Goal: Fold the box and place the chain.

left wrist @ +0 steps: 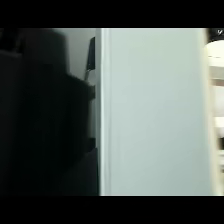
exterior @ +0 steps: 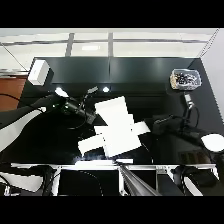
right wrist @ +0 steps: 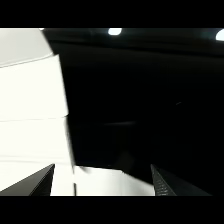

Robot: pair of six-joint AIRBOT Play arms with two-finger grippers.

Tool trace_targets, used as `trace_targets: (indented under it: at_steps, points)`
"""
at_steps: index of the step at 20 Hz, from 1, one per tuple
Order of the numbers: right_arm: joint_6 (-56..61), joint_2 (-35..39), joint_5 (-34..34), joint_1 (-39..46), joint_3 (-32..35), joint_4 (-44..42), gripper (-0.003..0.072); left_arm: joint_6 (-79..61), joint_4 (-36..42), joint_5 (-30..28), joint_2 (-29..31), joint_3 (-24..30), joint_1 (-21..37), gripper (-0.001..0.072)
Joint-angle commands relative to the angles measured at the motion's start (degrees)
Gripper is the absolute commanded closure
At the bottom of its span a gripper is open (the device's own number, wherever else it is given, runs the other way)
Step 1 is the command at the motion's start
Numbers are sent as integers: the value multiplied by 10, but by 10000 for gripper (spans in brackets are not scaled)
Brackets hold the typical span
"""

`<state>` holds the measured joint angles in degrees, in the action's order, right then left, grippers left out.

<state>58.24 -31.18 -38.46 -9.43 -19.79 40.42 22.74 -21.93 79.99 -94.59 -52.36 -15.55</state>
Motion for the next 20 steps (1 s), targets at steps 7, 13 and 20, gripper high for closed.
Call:
trace_targets:
  at_steps: [7,13,20]
  points:
    - [18,1,-80,168,-175,296,-18,-139,-117,-256,183,27,-81,690]
    - [-214,-2,-140,168,-151,162,-18,-337,-72,-345,172,90,-141,689]
    - [-443,-5,-188,159,-12,38,-18,-380,-5,-349,124,90,-140,687]
